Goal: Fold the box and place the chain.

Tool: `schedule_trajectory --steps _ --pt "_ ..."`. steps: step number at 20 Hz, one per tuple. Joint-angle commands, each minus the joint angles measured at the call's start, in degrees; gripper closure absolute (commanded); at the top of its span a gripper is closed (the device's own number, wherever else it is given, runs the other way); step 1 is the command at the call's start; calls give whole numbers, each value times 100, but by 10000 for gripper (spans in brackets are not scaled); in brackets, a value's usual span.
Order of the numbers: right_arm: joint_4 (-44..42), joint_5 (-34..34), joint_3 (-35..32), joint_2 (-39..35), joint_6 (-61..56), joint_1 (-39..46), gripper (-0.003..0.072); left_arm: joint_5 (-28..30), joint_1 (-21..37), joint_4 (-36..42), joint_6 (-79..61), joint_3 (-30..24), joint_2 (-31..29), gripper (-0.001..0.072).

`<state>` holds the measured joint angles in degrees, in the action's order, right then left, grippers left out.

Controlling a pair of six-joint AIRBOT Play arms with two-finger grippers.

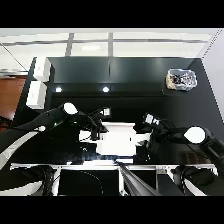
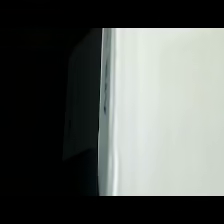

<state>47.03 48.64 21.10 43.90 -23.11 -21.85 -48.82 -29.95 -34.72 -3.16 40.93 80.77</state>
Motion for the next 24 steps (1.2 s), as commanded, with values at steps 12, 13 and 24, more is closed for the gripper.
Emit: schedule_trajectory --steps 12,13,24 --pt "892 -540 -308 212 350 -1617 -23 2 2 -2 2 -2 2 686" --pt "887 -691 -308 229 348 -1692 -23 2 2 -2 0 -2 2 686" --pt "393 -1486 -308 754 470 -2328 -23 0 2 0 0 -2 2 686"
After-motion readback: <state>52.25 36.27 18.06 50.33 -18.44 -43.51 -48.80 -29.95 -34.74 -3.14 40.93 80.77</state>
